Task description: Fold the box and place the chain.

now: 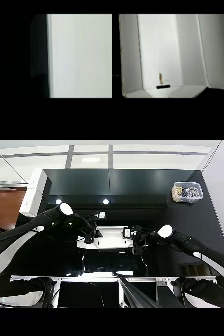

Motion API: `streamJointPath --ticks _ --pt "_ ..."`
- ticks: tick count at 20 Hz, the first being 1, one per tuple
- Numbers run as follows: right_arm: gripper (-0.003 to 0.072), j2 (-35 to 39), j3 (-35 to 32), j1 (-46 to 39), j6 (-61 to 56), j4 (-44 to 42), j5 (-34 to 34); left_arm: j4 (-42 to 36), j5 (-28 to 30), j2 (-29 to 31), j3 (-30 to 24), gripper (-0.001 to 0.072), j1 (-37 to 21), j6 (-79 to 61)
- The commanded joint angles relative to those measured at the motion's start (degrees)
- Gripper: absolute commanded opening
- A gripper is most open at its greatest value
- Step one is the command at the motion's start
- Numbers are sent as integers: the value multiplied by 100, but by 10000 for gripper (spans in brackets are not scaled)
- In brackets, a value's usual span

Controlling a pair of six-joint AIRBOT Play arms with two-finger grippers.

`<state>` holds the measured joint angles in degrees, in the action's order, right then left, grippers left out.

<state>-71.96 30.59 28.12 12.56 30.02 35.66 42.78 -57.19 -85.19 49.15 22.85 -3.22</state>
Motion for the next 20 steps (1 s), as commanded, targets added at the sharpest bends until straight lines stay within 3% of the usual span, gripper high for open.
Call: streamJointPath --ticks 1,14,20 --pt "707 -24 13 22 -214 219 -83 -2 22 2 4 29 -2 -2" --pt "707 -208 249 87 269 35 363 -2 48 2 4 29 -2 0" --pt "707 -210 249 129 267 -20 264 -2 105 2 4 29 -2 0"
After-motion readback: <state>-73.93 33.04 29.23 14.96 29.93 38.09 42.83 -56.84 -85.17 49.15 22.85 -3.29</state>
